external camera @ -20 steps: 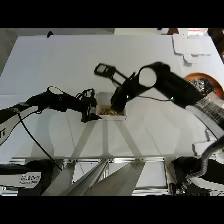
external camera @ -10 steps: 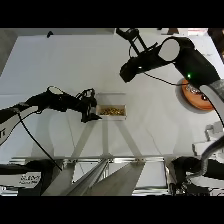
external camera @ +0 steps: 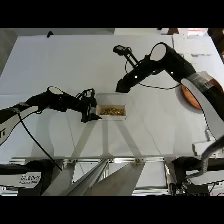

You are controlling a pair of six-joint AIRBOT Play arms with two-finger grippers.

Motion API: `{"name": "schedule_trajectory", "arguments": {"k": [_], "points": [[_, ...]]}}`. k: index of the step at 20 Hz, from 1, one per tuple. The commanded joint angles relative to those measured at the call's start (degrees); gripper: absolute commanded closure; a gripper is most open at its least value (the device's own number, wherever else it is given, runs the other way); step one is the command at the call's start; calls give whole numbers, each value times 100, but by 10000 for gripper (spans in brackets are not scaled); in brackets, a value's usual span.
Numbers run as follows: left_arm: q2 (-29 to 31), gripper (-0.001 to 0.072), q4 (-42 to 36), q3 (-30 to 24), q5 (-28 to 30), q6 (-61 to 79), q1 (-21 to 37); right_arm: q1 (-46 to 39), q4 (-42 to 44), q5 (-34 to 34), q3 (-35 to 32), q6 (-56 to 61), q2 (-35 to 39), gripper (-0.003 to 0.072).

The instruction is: Fold the box and place the chain.

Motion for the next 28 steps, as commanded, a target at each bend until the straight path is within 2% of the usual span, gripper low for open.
{"name": "schedule_trajectory", "arguments": {"k": [1,4,6,8,11,16,23,26,28], "points": [[0,315,0,-2,2,2,2,229,459,378,0,-160,-83,399],[0,315,0,-2,2,2,2,505,205,461,0,-205,-81,397],[0,315,2,-2,2,2,2,765,-389,348,0,-627,-79,362],[0,315,0,-2,2,2,2,973,-890,-98,0,-815,-79,272],[0,315,2,-2,2,2,2,1178,-1104,-874,0,-817,-79,245],[0,315,2,-2,2,2,2,1469,-1609,-1005,-2,-1134,-61,245],[0,315,0,-2,2,2,2,1482,-1576,-938,-17,-1364,415,244],[0,315,0,-2,2,2,2,1482,-1574,-901,-225,-1547,509,221],[0,315,2,-2,2,2,2,1482,-1644,-1119,-501,-1565,509,221]]}}
